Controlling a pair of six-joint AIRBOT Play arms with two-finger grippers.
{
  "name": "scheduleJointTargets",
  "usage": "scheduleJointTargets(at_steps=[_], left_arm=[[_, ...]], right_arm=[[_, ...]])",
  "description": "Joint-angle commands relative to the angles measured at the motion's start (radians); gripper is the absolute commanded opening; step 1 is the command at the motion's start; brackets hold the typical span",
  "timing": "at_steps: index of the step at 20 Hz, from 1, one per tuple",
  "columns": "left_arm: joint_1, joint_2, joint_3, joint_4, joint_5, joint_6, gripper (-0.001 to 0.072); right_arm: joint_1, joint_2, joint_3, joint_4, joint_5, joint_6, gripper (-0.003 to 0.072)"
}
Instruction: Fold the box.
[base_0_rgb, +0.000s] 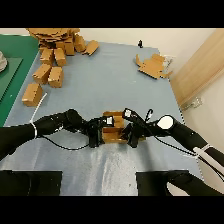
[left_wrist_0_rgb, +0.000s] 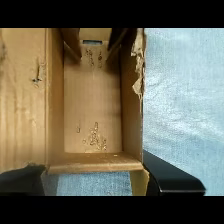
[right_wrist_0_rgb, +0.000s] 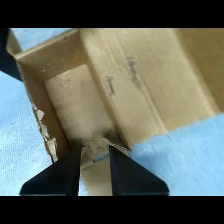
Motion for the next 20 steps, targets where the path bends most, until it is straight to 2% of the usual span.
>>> scheduleJointTargets(at_steps=[1, 2, 3, 4, 7, 9, 12, 15, 20], left_arm=[[0.001, 0.0, 0.001, 0.003, 0.0, 0.003, 0.0404], [0.001, 0.0, 0.001, 0.003, 0.0, 0.003, 0.0404], [0.001, 0.0, 0.001, 0.003, 0.0, 0.003, 0.0404], [0.001, 0.0, 0.001, 0.003, 0.0, 0.003, 0.0404], [0.001, 0.0, 0.001, 0.003, 0.0, 0.003, 0.0404], [0.001, 0.0, 0.001, 0.003, 0.0, 0.003, 0.0404], [0.001, 0.0, 0.001, 0.003, 0.0, 0.003, 0.0404], [0.001, 0.0, 0.001, 0.003, 0.001, 0.003, 0.0404], [0.001, 0.0, 0.001, 0.003, 0.0, 0.003, 0.0404]], right_arm=[[-0.097, 0.085, 0.0, -0.127, 0.018, 0.209, 0.0214], [-0.145, 0.123, 0.0, -0.175, 0.058, 0.294, 0.0136], [-0.195, 0.162, 0.0, -0.226, 0.087, 0.394, 0.0098], [-0.24, 0.198, -0.001, -0.266, 0.09, 0.499, 0.0008], [-0.382, 0.282, -0.003, -0.323, 0.02, 0.842, 0.0006], [-0.426, 0.28, -0.011, -0.398, 0.006, 1.083, 0.0006], [-0.42, 0.239, -0.051, -0.36, 0.037, 1.148, 0.0006], [-0.41, 0.179, -0.087, -0.24, 0.045, 1.148, 0.0006], [-0.363, 0.069, -0.097, -0.141, 0.081, 1.144, 0.0006]])
